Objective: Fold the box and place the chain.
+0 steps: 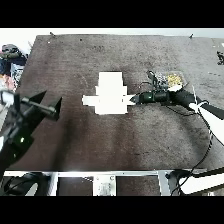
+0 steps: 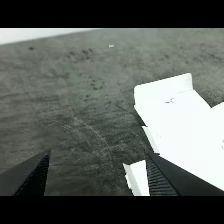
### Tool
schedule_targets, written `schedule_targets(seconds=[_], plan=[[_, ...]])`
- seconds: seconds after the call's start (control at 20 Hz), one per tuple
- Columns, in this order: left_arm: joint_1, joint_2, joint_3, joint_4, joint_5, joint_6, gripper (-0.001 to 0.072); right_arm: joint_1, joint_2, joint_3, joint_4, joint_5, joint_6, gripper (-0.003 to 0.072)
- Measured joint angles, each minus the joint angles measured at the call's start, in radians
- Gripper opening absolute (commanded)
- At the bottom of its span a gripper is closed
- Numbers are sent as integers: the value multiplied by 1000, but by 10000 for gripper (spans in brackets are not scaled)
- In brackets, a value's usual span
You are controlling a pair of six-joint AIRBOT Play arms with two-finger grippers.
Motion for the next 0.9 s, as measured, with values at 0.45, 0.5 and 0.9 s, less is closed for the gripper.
schedule_targets(seconds=[0.45, 0.5, 0.9], plan=[[0, -721, 569, 121, -254, -190, 583, 0, 0, 0, -4, 15, -34, 15], [0, -790, 645, 188, -298, -257, 585, 0, 0, 0, -4, 16, -36, 16], [49, -1269, 1268, 704, -779, -843, 585, 0, 0, 0, -4, 17, -49, 16]])
